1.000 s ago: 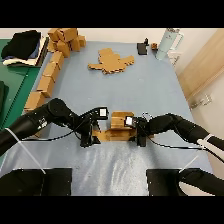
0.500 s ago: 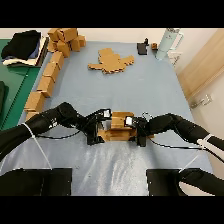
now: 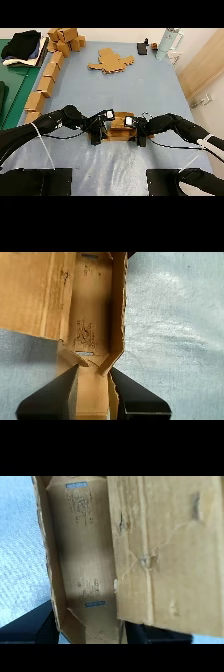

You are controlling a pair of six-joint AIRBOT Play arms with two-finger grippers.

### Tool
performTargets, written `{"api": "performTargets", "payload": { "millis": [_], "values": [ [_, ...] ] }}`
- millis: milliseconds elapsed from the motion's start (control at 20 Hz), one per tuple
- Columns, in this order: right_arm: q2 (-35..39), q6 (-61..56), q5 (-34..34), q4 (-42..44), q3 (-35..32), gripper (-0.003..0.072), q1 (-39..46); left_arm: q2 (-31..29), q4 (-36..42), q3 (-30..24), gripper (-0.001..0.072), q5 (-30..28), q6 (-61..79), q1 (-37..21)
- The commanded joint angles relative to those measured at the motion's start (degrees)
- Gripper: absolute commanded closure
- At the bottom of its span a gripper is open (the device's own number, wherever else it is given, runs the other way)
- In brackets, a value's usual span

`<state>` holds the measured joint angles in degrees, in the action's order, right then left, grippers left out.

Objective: Fold the box.

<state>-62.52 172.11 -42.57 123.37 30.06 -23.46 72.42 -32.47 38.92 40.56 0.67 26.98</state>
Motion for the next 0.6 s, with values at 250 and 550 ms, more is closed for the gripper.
{"api": "performTargets", "payload": {
  "millis": [250,550],
  "values": [
    [0.0,0.0,0.0,0.0,0.0,0.0206,0.0,0.5,3.4,0.1,0.0494,-3.2,1.5,1.6],
    [0.0,0.0,0.0,0.0,0.0,0.0206,0.0,0.4,3.4,0.1,0.0496,-5.2,4.1,3.0]
  ]
}}
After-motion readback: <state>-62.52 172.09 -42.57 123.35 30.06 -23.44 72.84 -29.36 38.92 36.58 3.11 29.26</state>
